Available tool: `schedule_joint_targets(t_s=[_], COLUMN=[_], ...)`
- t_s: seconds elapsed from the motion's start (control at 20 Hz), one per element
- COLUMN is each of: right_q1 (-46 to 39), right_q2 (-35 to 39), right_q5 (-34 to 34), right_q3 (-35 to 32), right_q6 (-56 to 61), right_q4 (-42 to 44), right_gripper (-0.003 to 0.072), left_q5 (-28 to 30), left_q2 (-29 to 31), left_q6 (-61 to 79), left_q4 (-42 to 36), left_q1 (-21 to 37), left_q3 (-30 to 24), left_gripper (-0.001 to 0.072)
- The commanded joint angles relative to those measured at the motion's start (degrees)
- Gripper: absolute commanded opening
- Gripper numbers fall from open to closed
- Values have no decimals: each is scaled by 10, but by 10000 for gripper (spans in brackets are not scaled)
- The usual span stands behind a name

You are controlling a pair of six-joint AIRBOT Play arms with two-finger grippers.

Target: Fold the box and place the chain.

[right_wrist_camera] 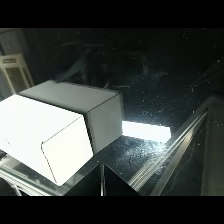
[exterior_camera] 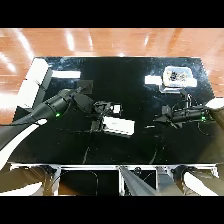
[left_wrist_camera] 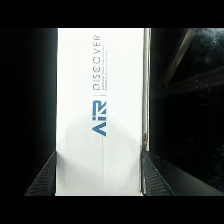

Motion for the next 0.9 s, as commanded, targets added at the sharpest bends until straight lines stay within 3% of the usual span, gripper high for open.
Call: schedule_joint_targets(t_s=[0.0, 0.6, 0.65, 0.7, 0.75, 0.85], right_q1=[0, 0, 0, 0, 0, 0], right_q2=[0, 0, 0, 0, 0, 0], right_q5=[0, 0, 0, 0, 0, 0], right_q3=[0, 0, 0, 0, 0, 0], right_q6=[0, 0, 0, 0, 0, 0], right_q4=[-2, -5, -5, -5, -5, -5], right_gripper=[29, 29, 29, 29, 29, 29], left_q5=[-10, -37, -36, -31, -24, -12], left_q2=[0, -11, -11, -11, -10, -5], left_q6=[0, 0, -4, -4, -4, -4], left_q4=[0, 0, 0, 1, 1, 1], left_q1=[4, 3, 3, 4, 4, 4], left_q3=[-3, -7, -7, -6, -5, -5], left_gripper=[624, 589, 413, 167, 22, 19])
